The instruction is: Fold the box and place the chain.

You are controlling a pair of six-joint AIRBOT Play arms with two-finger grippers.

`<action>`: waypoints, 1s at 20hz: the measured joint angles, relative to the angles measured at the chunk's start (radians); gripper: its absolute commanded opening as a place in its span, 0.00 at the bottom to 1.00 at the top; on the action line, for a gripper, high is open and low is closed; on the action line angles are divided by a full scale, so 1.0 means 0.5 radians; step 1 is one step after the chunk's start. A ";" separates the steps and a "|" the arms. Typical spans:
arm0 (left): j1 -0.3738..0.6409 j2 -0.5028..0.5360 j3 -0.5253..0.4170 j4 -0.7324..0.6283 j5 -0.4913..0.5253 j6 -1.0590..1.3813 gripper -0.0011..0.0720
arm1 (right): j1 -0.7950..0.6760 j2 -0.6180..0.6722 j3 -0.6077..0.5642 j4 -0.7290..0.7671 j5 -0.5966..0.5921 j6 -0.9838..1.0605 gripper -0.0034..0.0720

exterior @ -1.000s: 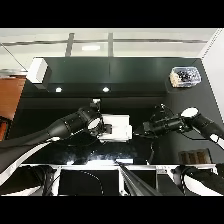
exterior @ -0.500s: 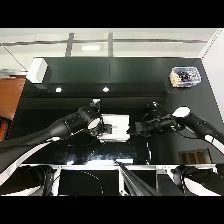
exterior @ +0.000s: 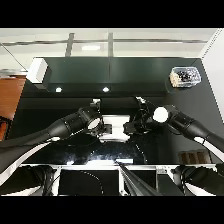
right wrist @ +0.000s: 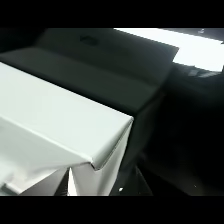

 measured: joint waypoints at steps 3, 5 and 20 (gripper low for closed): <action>0.000 0.000 0.000 0.001 -0.003 0.002 0.06 | 0.140 -0.021 0.091 -0.261 0.006 0.330 0.49; 0.000 0.000 0.000 0.001 -0.005 0.005 0.06 | 0.218 -0.050 0.152 -0.409 0.039 0.517 0.49; 0.000 0.000 0.000 0.001 -0.004 0.005 0.06 | 0.459 -0.299 0.371 -0.834 0.259 1.224 0.36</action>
